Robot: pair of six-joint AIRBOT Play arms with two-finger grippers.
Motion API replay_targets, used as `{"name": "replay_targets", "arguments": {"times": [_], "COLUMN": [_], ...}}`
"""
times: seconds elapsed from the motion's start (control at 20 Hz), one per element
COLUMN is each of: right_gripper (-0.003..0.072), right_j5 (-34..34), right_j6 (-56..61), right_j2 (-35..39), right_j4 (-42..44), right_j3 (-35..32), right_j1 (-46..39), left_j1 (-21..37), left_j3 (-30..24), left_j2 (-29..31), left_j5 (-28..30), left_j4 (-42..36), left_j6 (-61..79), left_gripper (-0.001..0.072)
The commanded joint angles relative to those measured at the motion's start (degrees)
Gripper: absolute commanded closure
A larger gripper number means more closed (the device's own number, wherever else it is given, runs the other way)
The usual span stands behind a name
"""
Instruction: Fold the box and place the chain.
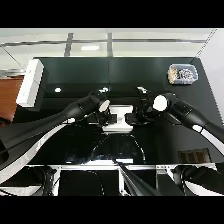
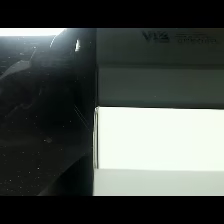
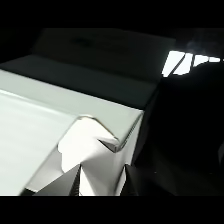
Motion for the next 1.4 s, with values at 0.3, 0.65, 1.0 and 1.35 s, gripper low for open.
{"name": "replay_targets", "arguments": {"times": [0.3, 0.65, 1.0, 1.35], "right_gripper": [0.0377, 0.0384, 0.0491, 0.0675], "right_j5": [0.61, 6.03, 7.28, 8.02], "right_j6": [9.81, 20.48, 26.49, 26.36], "right_j2": [-3.1, -8.81, -9.29, -10.32], "right_j4": [-9.49, -20.85, -25.46, -23.98], "right_j3": [2.36, 9.77, 9.99, 9.99], "right_j1": [3.78, 8.66, 10.93, 10.91], "left_j1": [0.04, 0.04, 0.04, 0.04], "left_j3": [0.02, 0.02, 0.02, 0.02], "left_j2": [-0.02, -0.02, -0.02, -0.02], "left_j5": [0.24, 0.15, 0.17, 0.17], "left_j4": [0.02, 0.0, 0.0, 0.02], "left_j6": [0.0, 0.0, 0.0, 0.0], "left_gripper": [0.0685, 0.0685, 0.0685, 0.0685]}}
